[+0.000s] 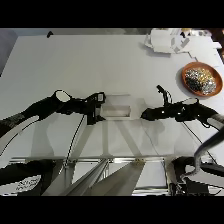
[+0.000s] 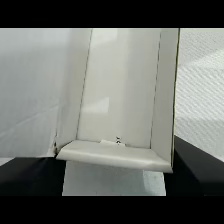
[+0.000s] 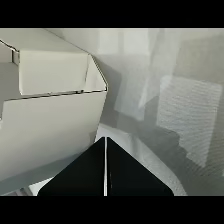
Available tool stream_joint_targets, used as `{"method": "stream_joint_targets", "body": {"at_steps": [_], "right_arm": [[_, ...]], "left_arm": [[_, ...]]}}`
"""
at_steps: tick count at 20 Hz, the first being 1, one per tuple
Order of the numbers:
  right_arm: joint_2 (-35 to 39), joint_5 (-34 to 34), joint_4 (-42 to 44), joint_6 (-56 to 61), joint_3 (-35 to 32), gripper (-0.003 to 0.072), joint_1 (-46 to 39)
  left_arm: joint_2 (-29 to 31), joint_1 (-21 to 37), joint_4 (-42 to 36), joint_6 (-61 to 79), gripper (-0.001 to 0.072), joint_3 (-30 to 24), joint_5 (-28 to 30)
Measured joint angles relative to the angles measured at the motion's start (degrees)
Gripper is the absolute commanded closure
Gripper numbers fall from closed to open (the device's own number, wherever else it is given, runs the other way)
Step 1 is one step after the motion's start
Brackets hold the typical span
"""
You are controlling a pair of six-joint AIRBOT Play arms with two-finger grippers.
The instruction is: Fold the box and place the chain.
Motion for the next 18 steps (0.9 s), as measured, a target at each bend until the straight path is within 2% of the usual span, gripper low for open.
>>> {"method": "stream_joint_targets", "body": {"at_steps": [2,3,4,6,10,14,16,17,18], "right_arm": [[1.1,0.2,1.0,0.0,0.0,0.0566,0.2],[1.9,0.3,1.4,0.0,0.0,0.0536,0.3],[2.8,0.4,1.8,0.0,0.0,0.0473,0.5],[4.3,0.5,3.1,0.0,0.0,0.0437,1.4],[5.8,-1.0,6.6,0.2,0.0,0.0275,4.9],[6.2,-3.8,7.0,1.9,0.7,0.0274,8.6],[6.2,-5.6,4.0,5.2,2.3,0.0263,10.8],[6.2,-6.6,1.7,8.0,3.5,0.0222,12.0],[6.2,-7.6,-1.4,11.5,4.9,0.0218,13.4]], "left_arm": [[0.0,0.0,0.0,0.0,0.0259,0.0,0.0],[0.0,0.0,0.0,0.0,0.0259,0.0,0.0],[0.0,0.0,0.0,0.0,0.0259,0.0,0.0],[0.0,0.0,0.0,0.0,0.0259,0.0,0.0],[0.0,0.0,0.0,0.0,0.0259,0.0,0.0],[0.0,0.0,0.0,0.0,0.0259,0.0,0.0],[0.0,0.0,0.0,0.0,0.0259,0.0,0.0],[0.0,0.0,0.0,0.0,0.0259,0.0,0.0],[0.0,0.0,0.0,0.0,0.0259,0.0,0.0]]}}
